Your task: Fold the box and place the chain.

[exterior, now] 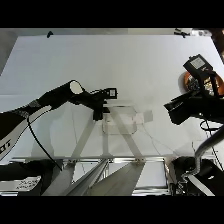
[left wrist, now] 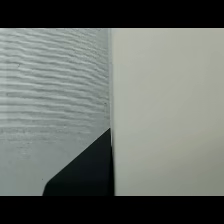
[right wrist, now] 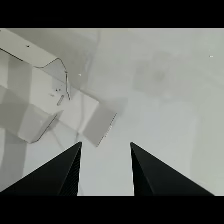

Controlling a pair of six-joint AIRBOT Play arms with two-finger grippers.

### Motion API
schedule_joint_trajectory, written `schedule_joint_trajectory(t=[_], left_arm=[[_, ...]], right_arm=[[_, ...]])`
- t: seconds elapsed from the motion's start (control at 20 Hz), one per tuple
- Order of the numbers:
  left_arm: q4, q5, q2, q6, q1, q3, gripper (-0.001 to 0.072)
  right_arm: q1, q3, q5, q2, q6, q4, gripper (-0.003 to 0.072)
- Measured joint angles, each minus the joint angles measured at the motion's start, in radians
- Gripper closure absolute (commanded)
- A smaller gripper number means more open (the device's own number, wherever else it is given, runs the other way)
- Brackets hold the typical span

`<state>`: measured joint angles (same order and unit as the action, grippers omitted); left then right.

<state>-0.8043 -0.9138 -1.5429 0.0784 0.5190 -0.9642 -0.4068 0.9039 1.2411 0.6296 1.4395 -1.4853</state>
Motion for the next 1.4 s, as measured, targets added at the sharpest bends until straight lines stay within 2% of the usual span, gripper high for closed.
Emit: schedule_joint_trajectory(t=[0.8, 0.85, 0.9, 0.95, 1.25, 1.4], left_arm=[[-0.040, -0.007, 0.001, 0.000, 0.021, -0.002, 0.0698], [-0.040, -0.007, 0.001, 0.000, 0.021, -0.002, 0.0698], [-0.040, -0.006, 0.001, 0.000, 0.021, -0.002, 0.0698], [-0.041, -0.006, 0.001, 0.000, 0.021, -0.002, 0.0698], [-0.041, -0.004, 0.001, 0.000, 0.021, -0.002, 0.0698], [-0.041, -0.004, 0.001, 0.000, 0.021, -0.002, 0.0698]], right_arm=[[0.000, 0.000, 0.000, 0.001, -0.003, 0.001, 0.0343], [0.000, 0.000, 0.000, 0.003, -0.005, 0.010, 0.0387], [0.000, 0.000, 0.000, 0.009, -0.009, 0.022, 0.0557], [0.000, 0.000, 0.000, 0.018, -0.021, 0.038, 0.0673], [-0.040, -0.024, 0.001, 0.116, -0.264, 0.128, 0.0681], [-0.132, -0.120, -0.100, 0.113, -0.341, 0.085, 0.0680]])
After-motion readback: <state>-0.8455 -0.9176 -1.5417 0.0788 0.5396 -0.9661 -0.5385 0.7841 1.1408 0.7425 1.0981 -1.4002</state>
